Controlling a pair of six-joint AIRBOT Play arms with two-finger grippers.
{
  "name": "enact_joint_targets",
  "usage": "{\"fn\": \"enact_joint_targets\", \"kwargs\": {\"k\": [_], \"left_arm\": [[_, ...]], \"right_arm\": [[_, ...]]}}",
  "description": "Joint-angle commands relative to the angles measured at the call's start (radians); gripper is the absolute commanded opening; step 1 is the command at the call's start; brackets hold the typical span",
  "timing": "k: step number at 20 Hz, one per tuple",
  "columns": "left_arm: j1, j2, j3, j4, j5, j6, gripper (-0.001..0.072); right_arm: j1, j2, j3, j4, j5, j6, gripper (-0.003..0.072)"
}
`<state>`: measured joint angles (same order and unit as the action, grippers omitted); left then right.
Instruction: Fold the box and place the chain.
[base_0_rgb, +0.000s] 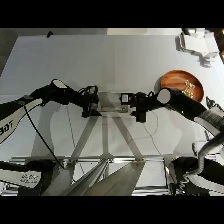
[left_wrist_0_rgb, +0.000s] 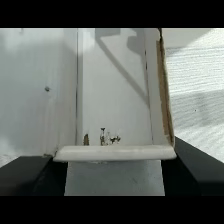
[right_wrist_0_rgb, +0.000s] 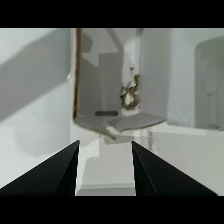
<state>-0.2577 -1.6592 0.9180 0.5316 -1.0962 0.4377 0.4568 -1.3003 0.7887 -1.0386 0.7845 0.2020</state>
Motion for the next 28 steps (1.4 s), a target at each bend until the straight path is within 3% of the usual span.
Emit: {"fn": "enact_joint_targets", "kwargs": {"k": [1, 9, 11, 17, 18, 19, 20, 21, 24, 25, 27, 28], "left_arm": [[0.000, 0.000, 0.000, 0.000, 0.000, 0.000, 0.0212], [0.000, 0.000, 0.000, 0.000, 0.000, 0.000, 0.0212], [0.000, 0.000, 0.000, 0.000, 0.000, 0.000, 0.0212], [0.000, 0.000, 0.000, 0.000, 0.000, 0.000, 0.0212], [0.000, 0.000, 0.000, 0.000, 0.000, 0.000, 0.0212], [0.000, 0.000, 0.000, 0.000, 0.000, 0.000, 0.0212], [0.000, 0.000, 0.000, 0.000, 0.000, 0.000, 0.0212], [0.000, 0.000, 0.000, 0.000, 0.000, 0.000, 0.0212], [0.000, 0.000, 0.000, 0.000, 0.000, 0.000, 0.0212], [0.000, 0.000, 0.000, 0.000, 0.000, 0.000, 0.0212], [0.000, 0.000, 0.000, 0.000, 0.000, 0.000, 0.0212], [0.000, 0.000, 0.000, 0.000, 0.000, 0.000, 0.0212]], "right_arm": [[0.003, -0.001, 0.001, 0.025, -0.048, 0.000, 0.0330], [0.003, -0.001, 0.001, 0.121, -0.067, 0.000, 0.0283], [0.003, -0.001, 0.001, 0.126, -0.067, 0.000, 0.0149], [0.038, -0.001, 0.001, 0.131, -0.076, -0.001, 0.0115], [0.040, -0.001, 0.001, 0.131, -0.076, -0.001, 0.0124], [0.040, -0.001, 0.001, 0.130, -0.075, -0.001, 0.0191], [0.040, -0.001, 0.001, 0.130, -0.075, -0.001, 0.0330], [0.040, -0.001, 0.001, 0.130, -0.075, -0.001, 0.0407], [0.040, -0.001, 0.001, 0.130, -0.074, 0.000, 0.0403], [0.040, -0.001, 0.001, 0.128, -0.073, 0.000, 0.0380], [0.040, 0.000, 0.001, 0.099, -0.066, 0.000, 0.0166], [0.039, 0.002, 0.001, 0.076, -0.065, 0.001, 0.0121]]}}
